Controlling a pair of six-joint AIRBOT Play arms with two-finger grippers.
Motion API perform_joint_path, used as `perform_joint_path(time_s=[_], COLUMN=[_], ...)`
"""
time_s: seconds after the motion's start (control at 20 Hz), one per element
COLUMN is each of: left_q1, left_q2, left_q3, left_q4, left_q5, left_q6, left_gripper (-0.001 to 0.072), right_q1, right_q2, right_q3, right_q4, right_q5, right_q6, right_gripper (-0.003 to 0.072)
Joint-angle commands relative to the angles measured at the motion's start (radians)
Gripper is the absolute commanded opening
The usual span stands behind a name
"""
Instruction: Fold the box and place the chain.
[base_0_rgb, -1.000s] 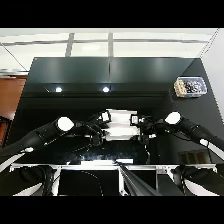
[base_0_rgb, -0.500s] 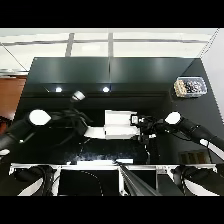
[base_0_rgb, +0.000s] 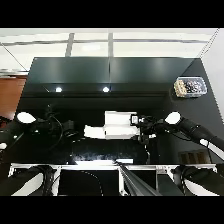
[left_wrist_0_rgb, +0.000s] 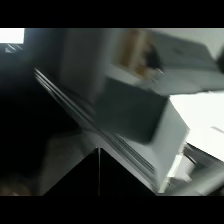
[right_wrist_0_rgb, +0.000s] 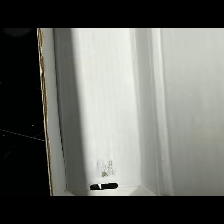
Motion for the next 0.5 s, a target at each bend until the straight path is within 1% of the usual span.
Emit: perform_joint_path(time_s=[0.0, 0.1, 0.25, 0.3, 0.35, 0.45], left_q1=[-0.082, -0.138, -0.212, -0.227, -0.229, -0.211], left_q2=[-0.123, -0.180, -0.241, -0.247, -0.245, -0.238], left_q3=[-0.011, -0.009, 0.029, 0.045, 0.061, 0.097], left_q4=[-0.220, -0.304, -0.325, -0.343, -0.362, -0.369], left_q5=[-0.001, 0.016, 0.026, 0.024, 0.012, -0.045], left_q6=[0.106, 0.172, 0.217, 0.246, 0.289, 0.374], left_gripper=[0.0026, 0.0026, 0.0026, 0.0026, 0.0026, 0.0027], right_q1=[0.001, 0.001, 0.001, 0.001, 0.001, 0.001], right_q2=[-0.001, -0.001, -0.001, -0.001, -0.001, -0.001], right_q3=[0.000, 0.000, 0.000, 0.000, 0.000, 0.000], right_q4=[0.000, 0.000, 0.000, 0.000, 0.000, 0.000], right_q5=[0.000, 0.000, 0.000, 0.000, 0.000, 0.000], right_q6=[0.000, 0.000, 0.000, 0.000, 0.000, 0.000], right_gripper=[0.0435, 0.0435, 0.0435, 0.0435, 0.0435, 0.0435])
